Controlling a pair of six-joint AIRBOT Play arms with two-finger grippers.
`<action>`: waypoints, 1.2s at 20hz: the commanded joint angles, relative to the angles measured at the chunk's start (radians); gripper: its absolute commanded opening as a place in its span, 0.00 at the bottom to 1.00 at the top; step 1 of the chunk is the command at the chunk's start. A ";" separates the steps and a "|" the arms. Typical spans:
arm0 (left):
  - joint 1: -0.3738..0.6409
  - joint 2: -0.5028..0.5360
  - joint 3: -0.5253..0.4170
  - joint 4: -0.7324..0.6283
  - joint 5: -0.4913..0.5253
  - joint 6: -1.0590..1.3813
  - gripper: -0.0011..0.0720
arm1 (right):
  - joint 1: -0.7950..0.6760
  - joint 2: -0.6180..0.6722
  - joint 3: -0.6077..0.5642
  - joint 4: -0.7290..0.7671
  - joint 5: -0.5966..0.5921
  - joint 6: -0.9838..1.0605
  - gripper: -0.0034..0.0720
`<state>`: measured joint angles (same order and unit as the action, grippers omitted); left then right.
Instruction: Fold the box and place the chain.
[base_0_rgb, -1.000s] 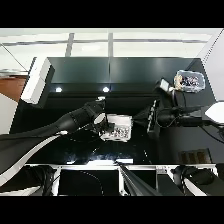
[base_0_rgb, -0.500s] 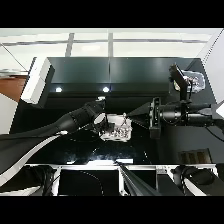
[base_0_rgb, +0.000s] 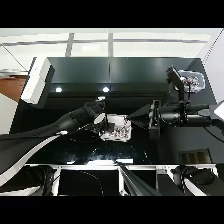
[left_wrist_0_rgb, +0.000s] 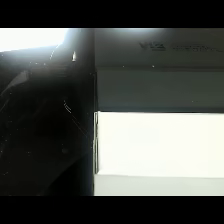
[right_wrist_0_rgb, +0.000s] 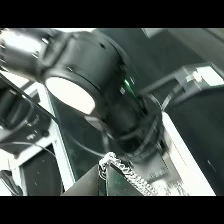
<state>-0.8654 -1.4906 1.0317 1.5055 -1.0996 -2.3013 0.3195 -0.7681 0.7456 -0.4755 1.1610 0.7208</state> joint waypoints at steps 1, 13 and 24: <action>0.000 -0.001 0.000 0.000 0.003 0.000 0.06 | 0.000 -0.005 -0.027 -0.055 -0.007 0.059 0.08; 0.000 -0.001 0.000 0.000 0.002 0.000 0.06 | 0.111 -0.116 -0.057 -0.184 -0.177 0.182 0.20; 0.000 -0.001 0.000 0.000 0.026 0.000 0.06 | -0.159 -0.050 0.036 -0.351 0.065 0.211 0.85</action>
<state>-0.8654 -1.4906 1.0317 1.5055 -1.0939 -2.3013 0.2638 -0.8440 0.7620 -0.7834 1.1416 0.9279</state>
